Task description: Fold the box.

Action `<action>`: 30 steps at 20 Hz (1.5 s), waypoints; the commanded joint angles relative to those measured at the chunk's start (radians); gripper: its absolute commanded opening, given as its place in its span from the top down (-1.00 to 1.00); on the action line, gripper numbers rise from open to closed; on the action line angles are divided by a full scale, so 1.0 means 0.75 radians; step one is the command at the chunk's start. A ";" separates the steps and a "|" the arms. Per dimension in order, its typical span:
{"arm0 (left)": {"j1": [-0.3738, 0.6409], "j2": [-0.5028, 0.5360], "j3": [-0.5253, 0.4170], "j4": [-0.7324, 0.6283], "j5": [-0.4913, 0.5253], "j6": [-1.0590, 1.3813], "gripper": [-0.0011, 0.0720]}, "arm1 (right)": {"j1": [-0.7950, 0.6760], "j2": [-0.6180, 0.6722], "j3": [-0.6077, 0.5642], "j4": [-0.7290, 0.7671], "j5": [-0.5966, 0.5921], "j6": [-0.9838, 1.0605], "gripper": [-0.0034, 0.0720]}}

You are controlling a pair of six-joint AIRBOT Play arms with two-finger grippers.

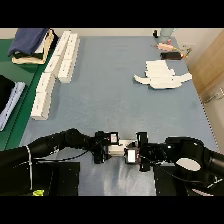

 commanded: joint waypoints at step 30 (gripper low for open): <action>-0.001 0.001 -0.001 -0.002 0.003 -0.003 -0.29 | 0.102 0.063 -0.378 0.569 -0.722 0.481 0.90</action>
